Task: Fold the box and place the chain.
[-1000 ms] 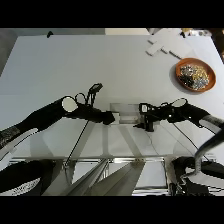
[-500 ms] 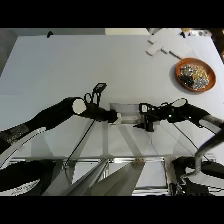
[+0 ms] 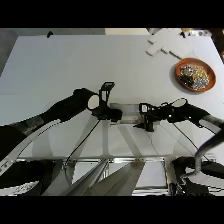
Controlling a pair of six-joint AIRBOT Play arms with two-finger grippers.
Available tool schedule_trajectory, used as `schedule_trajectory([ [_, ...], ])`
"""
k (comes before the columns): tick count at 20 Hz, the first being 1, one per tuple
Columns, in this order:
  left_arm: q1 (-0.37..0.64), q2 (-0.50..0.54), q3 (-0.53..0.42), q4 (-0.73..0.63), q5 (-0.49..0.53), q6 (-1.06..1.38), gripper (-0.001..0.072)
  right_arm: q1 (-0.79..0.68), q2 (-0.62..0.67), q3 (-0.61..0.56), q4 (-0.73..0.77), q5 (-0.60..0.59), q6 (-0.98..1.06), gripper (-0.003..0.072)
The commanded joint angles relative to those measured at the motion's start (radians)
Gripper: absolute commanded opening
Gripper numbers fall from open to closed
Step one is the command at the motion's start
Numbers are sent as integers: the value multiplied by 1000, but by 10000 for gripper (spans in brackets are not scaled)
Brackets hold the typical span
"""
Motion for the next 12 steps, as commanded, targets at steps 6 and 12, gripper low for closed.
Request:
schedule_trajectory([
  [6, -42, -149, 151, 79, -139, -233, 457, -1, 1, 0, 0, 0, 0, 337],
  [12, -40, -161, 151, 80, -181, -395, 330, -1, 1, 0, 0, 0, 0, 337],
])
